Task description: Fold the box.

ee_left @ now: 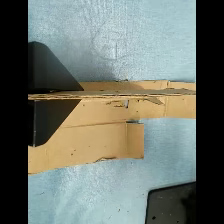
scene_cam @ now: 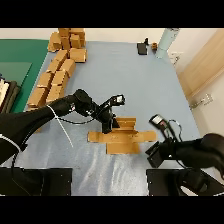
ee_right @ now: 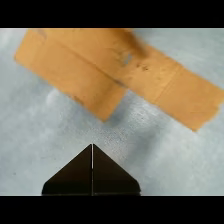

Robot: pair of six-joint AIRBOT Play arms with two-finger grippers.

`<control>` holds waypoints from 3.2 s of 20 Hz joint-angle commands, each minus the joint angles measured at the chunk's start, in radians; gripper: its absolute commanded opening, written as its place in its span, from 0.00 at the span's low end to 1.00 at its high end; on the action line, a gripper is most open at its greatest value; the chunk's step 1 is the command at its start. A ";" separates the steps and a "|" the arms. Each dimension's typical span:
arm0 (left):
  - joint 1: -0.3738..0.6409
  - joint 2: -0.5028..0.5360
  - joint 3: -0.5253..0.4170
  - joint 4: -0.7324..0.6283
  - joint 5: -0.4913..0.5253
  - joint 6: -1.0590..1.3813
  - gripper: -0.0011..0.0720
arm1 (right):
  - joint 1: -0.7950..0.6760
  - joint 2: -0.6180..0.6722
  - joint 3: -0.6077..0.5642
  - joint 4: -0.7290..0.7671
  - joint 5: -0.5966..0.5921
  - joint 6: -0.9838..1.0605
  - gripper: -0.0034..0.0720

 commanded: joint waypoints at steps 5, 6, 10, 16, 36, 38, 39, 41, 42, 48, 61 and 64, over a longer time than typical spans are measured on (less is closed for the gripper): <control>0.001 0.000 0.000 0.000 0.000 0.000 0.03 | 0.377 -0.179 -0.064 -0.263 0.219 -0.270 0.75; 0.001 0.000 0.000 0.000 0.000 0.000 0.03 | 0.376 -0.231 -0.064 -0.300 0.251 -0.289 0.75; 0.001 0.000 0.000 0.000 0.000 0.000 0.03 | 0.376 -0.369 -0.064 -0.448 0.364 -0.283 0.74; 0.001 0.000 0.000 0.000 0.000 0.000 0.03 | 0.376 -0.397 -0.064 -0.463 0.446 -0.283 0.74; 0.001 0.000 0.000 0.000 0.000 0.000 0.03 | 0.376 -0.399 -0.057 -0.534 0.442 -0.243 0.72; 0.001 0.000 0.000 0.000 -0.001 0.000 0.03 | 0.376 -0.381 -0.054 -0.537 0.441 -0.216 0.72; 0.001 0.000 0.000 0.000 0.000 0.000 0.03 | 0.376 -0.370 -0.054 -0.554 0.442 -0.178 0.72; 0.001 0.000 0.000 0.000 0.000 0.000 0.03 | 0.372 -0.354 -0.053 -0.656 0.443 0.016 0.73; 0.001 0.000 0.000 0.000 0.000 0.000 0.03 | 0.367 -0.348 -0.054 -0.699 0.447 0.125 0.75; 0.001 0.000 0.000 0.000 0.000 0.000 0.03 | 0.363 -0.348 -0.054 -0.724 0.489 0.226 0.75; 0.001 0.000 0.000 0.000 0.000 0.000 0.03 | 0.309 -0.332 -0.055 -0.761 0.442 0.000 1.00; 0.001 0.000 0.000 0.000 -0.001 0.000 0.03 | 0.166 -0.330 -0.057 -0.567 0.529 -0.251 1.00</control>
